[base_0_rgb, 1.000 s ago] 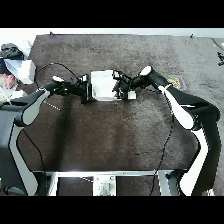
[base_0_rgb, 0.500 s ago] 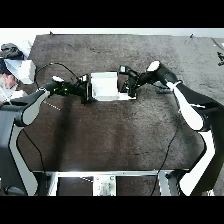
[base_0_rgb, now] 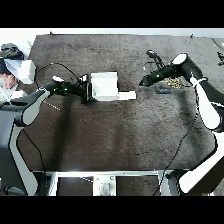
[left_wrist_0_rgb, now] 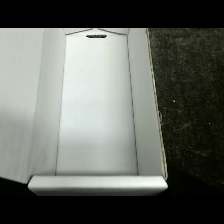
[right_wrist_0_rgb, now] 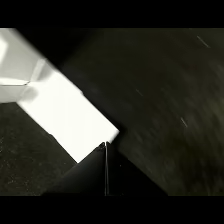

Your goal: Fold the box and place the chain.

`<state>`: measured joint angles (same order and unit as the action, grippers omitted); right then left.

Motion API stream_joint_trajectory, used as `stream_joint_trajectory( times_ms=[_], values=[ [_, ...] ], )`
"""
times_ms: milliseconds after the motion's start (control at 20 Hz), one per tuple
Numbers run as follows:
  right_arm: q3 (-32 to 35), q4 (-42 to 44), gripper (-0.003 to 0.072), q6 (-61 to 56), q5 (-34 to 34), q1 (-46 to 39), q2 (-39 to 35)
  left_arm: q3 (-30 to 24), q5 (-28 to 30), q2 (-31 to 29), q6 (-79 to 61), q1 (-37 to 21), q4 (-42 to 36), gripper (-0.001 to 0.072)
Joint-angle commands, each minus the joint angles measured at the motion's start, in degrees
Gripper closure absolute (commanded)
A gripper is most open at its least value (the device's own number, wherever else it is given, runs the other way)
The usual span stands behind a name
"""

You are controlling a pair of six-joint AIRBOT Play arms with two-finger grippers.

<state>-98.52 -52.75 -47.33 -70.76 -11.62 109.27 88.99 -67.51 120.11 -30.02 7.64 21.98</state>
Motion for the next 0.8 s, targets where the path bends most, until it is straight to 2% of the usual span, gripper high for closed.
stream_joint_trajectory(
  times_ms=[0, 350, 550, 750],
  values=[
    [0.02, 0.96, 0.0705, -11.5, -1.33, -2.69, 2.69, 0.04, 0.0, 0.02, -0.02, 0.0, 0.02, 0.0406],
    [0.63, 5.95, 0.0705, -11.82, -2.93, -2.34, 8.61, 0.04, 0.0, 0.0, -0.02, 0.0, 0.02, 0.0405],
    [4.98, 13.27, 0.0705, -8.48, -2.93, -1.95, 8.85, 0.04, 0.0, 0.02, -0.02, 0.0, 0.02, 0.0406],
    [6.6, 21.88, 0.0704, -4.92, -7.58, -0.55, 8.76, 0.04, 0.0, 0.0, -0.02, 0.0, 0.02, 0.0406]
  ],
)
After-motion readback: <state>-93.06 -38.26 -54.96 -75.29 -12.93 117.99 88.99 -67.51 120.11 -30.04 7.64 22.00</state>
